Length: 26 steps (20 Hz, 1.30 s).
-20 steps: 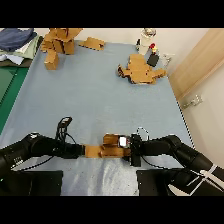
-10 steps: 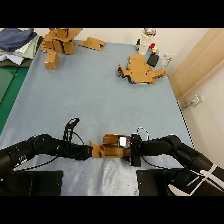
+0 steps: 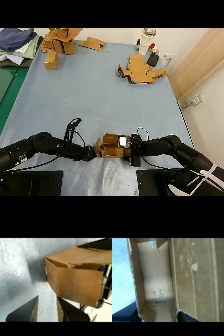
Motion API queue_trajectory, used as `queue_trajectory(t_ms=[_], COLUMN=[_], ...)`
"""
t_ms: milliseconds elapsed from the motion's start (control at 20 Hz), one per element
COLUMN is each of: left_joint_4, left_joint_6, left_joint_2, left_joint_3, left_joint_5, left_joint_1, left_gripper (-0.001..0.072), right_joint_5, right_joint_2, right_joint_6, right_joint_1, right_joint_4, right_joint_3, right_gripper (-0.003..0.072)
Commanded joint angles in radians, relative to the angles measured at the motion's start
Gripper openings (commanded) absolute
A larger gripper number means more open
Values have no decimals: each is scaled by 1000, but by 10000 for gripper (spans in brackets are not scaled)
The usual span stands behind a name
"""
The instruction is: Fold the box.
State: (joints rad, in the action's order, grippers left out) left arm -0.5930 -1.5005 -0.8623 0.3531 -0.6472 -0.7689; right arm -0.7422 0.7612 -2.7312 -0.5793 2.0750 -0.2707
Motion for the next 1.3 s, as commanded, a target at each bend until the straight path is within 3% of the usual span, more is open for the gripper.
queue_trajectory(t_ms=[0, 250, 500, 650, 800, 850, 1250], left_joint_4=[-23, -65, -125, -124, -24, 23, 141], left_joint_6=[0, 45, 60, 70, 177, 220, 318], left_joint_2=[0, 0, -5, -6, -21, -30, -35], left_joint_3=[8, 61, 61, 61, 62, 62, 64], left_joint_5=[-28, -124, -256, -171, -105, -103, -164], left_joint_1=[60, 187, 189, 189, 189, 189, 189], left_gripper=[347, 374, 372, 374, 396, 492, 493], right_joint_5=[0, 0, 0, 0, 0, 0, 0], right_joint_2=[0, 0, 0, 0, 0, 0, 0], right_joint_6=[0, 0, 0, 0, 0, 0, 0], right_joint_1=[-1, -1, -1, -1, -1, -1, -1], right_joint_4=[0, 0, 0, 0, 0, 0, 0], right_joint_3=[0, 0, 0, 0, 0, 0, 0], right_gripper=[496, 496, 496, 496, 496, 495, 496])
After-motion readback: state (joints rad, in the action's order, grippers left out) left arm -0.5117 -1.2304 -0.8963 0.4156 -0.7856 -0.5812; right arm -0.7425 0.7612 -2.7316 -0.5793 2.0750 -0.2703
